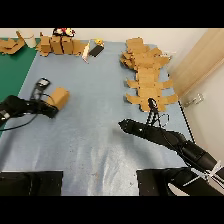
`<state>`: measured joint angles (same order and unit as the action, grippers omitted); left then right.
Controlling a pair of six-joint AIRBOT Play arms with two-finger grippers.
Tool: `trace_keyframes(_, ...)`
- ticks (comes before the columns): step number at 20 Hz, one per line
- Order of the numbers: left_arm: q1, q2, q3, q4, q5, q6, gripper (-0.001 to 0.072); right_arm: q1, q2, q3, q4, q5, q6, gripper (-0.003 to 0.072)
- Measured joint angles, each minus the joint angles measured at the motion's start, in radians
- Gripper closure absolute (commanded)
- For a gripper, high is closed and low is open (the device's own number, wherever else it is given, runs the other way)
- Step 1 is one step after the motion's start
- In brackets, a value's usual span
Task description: Fold the box.
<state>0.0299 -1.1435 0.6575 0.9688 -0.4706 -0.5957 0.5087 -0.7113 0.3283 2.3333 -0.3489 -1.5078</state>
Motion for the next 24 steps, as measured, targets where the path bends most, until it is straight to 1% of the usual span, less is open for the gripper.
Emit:
trace_keyframes(3, 0.143, -0.001, 0.011, 0.015, -0.001, -0.003, 0.0250, 0.000, 0.000, 0.000, 0.000, 0.002, 0.000, 0.0680)
trace_keyframes(5, 0.203, -0.006, 0.014, 0.021, -0.002, -0.003, 0.0251, 0.000, 0.000, 0.000, 0.000, 0.004, 0.000, 0.0680)
trace_keyframes(7, 0.238, -0.018, 0.016, 0.023, -0.004, -0.003, 0.0251, 0.000, 0.000, 0.000, 0.000, 0.004, 0.001, 0.0680)
trace_keyframes(11, 0.267, -0.051, 0.017, 0.034, -0.010, -0.004, 0.0250, 0.000, 0.000, 0.000, 0.000, 0.004, 0.008, 0.0680)
trace_keyframes(18, 0.275, -0.091, 0.017, 0.048, -0.023, -0.004, 0.0249, 0.000, 0.000, 0.000, 0.000, 0.004, 0.008, 0.0680)
trace_keyframes(19, 0.276, -0.092, 0.017, 0.048, -0.024, -0.005, 0.0220, 0.000, 0.000, 0.000, 0.000, 0.004, 0.008, 0.0680)
trace_keyframes(20, 0.276, -0.094, 0.017, 0.048, -0.024, -0.005, 0.0130, 0.000, 0.000, 0.000, 0.000, 0.004, 0.008, 0.0680)
trace_keyframes(21, 0.276, -0.095, 0.017, 0.048, -0.024, -0.005, 0.0104, 0.000, 0.000, 0.000, 0.000, 0.004, 0.008, 0.0680)
trace_keyframes(24, 0.276, -0.096, 0.017, 0.050, -0.027, -0.006, 0.0102, 0.000, 0.000, 0.000, 0.000, 0.004, 0.008, 0.0680)
